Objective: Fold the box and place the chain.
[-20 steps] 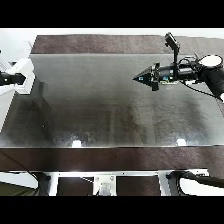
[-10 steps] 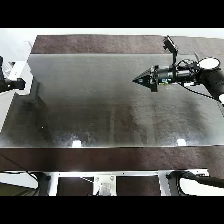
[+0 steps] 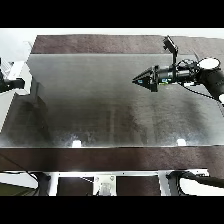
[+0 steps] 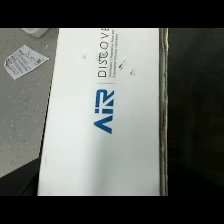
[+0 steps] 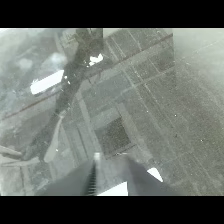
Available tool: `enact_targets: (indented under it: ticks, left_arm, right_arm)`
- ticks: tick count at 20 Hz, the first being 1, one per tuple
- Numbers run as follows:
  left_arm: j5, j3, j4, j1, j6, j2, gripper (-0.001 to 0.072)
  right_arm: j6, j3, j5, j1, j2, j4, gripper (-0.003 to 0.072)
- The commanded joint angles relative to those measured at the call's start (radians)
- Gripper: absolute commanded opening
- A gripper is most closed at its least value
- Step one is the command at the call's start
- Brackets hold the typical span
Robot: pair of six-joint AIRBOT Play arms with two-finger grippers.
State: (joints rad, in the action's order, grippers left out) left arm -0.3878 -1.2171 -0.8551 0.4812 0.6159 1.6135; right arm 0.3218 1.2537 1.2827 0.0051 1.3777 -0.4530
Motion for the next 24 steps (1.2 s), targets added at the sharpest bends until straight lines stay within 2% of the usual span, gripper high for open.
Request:
enact_targets:
  ticks: [1,4,5,6,7,9,10,11,12,13,14,16,17,19,21,24]
  left_arm:
    - [0.002,0.0,0.006,0.0,0.004,-0.002,0.072]
    - [-0.008,0.0,0.005,0.001,0.0,-0.035,0.072]
    - [-0.016,-0.002,0.005,0.0,-0.003,-0.051,0.072]
    - [-0.026,-0.003,0.005,0.0,-0.009,-0.07,0.072]
    - [-0.047,-0.003,0.005,0.001,-0.014,-0.093,0.072]
    - [-0.124,-0.002,0.006,0.0,-0.005,-0.15,0.072]
    - [-0.172,-0.002,0.006,0.0,0.01,-0.181,0.072]
    - [-0.222,-0.002,0.006,0.0,0.036,-0.214,0.07]
    - [-0.271,-0.002,0.024,0.0,0.04,-0.244,0.0458]
    - [-0.339,-0.002,0.064,-0.002,-0.006,-0.275,0.0099]
    - [-0.41,-0.002,0.15,-0.006,-0.084,-0.303,0.0018]
    - [-0.491,-0.002,0.338,-0.024,-0.165,-0.347,0.0015]
    - [-0.492,0.001,0.379,-0.051,-0.181,-0.37,0.0014]
    - [-0.393,0.042,0.386,-0.148,-0.19,-0.435,0.0012]
    - [-0.209,0.145,0.387,-0.268,-0.191,-0.533,0.0012]
    - [0.104,0.357,0.388,-0.462,-0.222,-0.687,0.0013]
  right_arm:
    - [0.012,0.0,0.001,0.0,0.0,0.0,0.0304]
    - [0.015,-0.001,0.001,0.0,0.0,0.0,0.0307]
    - [0.015,-0.001,0.001,0.0,0.0,0.0,0.0356]
    - [0.015,-0.002,0.001,0.0,0.0,0.0,0.0446]
    - [0.015,-0.002,0.001,0.0,0.0,0.0,0.0469]
    - [0.016,-0.001,0.001,0.0,0.0,0.0,0.0464]
    - [0.018,-0.001,0.001,0.0,-0.001,0.0,0.0299]
    - [0.037,-0.001,0.001,-0.002,-0.002,0.001,0.0005]
    - [0.059,-0.001,-0.002,-0.002,-0.004,0.0,0.001]
    - [0.082,-0.003,-0.018,-0.001,-0.012,0.0,0.0008]
    - [0.091,-0.008,-0.046,0.002,-0.027,-0.001,0.0008]
    - [0.091,-0.035,-0.148,0.007,-0.087,-0.004,0.0007]
    - [0.091,-0.058,-0.209,0.006,-0.125,-0.005,0.0007]
    - [0.101,-0.143,-0.346,0.006,-0.228,-0.023,0.0007]
    - [0.124,-0.263,-0.487,0.005,-0.349,-0.038,0.0006]
    - [0.124,-0.463,-0.634,0.005,-0.536,-0.038,0.0007]
